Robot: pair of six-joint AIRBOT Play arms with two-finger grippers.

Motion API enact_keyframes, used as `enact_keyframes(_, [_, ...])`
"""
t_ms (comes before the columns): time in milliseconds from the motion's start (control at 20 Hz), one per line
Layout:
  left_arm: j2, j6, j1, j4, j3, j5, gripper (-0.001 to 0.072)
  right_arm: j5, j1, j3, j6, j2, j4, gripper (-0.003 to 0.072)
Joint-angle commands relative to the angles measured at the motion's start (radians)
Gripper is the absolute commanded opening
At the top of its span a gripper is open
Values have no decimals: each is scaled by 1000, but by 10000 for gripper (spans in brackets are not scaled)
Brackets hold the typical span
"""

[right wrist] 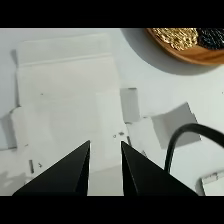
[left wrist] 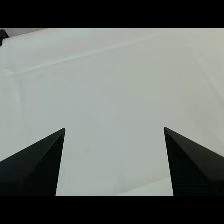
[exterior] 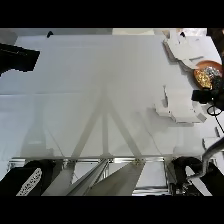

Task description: Fold the box and place the chain.

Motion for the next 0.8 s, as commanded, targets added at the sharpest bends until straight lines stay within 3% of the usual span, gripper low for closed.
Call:
enact_keyframes(0, [1, 0, 0, 0, 1, 0, 693, 23, -224, 0, -43, -45, 112, 229])
enact_keyframes(200, [1, 0, 0, 0, 1, 0, 693, 21, -461, 8, -248, -120, 264, 299])
enact_keyframes(350, [1, 0, 0, 0, 1, 0, 693, 37, -585, 82, -374, -213, 290, 348])
enact_keyframes(550, [1, 0, 0, 0, 1, 0, 693, 134, -617, 276, -492, -412, 298, 366])
enact_keyframes(750, [1, 0, 0, 0, 1, 0, 693, 220, -617, 443, -544, -612, 396, 382])
